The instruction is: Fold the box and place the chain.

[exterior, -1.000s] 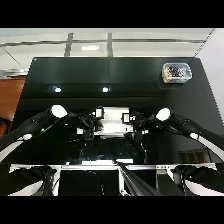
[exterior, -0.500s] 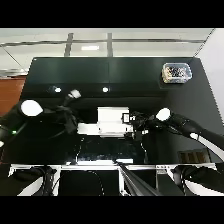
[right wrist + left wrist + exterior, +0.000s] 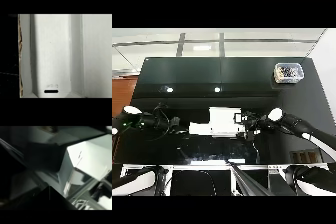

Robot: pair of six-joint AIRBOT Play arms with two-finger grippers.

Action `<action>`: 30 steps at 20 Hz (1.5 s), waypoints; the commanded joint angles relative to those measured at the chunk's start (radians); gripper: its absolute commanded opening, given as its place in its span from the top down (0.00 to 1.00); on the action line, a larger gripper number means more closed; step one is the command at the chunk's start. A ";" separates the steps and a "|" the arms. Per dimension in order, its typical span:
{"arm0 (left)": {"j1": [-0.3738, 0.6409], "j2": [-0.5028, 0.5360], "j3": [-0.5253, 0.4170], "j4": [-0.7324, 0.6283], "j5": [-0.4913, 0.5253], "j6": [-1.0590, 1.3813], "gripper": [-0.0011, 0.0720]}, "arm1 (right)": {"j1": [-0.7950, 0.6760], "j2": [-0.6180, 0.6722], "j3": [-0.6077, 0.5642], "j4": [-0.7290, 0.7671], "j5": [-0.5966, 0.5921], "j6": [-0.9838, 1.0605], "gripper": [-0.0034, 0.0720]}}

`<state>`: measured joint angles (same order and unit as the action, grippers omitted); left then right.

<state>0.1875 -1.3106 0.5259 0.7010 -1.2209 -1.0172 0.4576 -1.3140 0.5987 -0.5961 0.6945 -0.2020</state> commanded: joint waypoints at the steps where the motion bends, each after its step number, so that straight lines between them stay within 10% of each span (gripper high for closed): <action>1: -0.059 -0.118 -0.009 -0.099 0.057 0.021 0.96 | 0.000 0.000 0.001 0.000 0.000 0.000 0.63; 9: -0.234 -0.127 0.079 -0.145 -0.003 0.080 0.95 | 0.000 0.000 0.001 0.000 0.000 0.000 0.63; 10: -0.235 -0.127 0.099 -0.145 -0.033 0.082 0.81 | 0.000 0.000 0.001 0.000 0.000 0.000 0.63; 12: -0.235 -0.127 0.142 -0.145 -0.109 0.082 0.15 | 0.000 0.000 0.001 0.000 0.000 0.000 0.63; 30: -0.583 -0.122 0.433 0.159 0.000 -0.419 0.33 | 0.000 0.000 0.001 0.000 0.000 0.000 0.63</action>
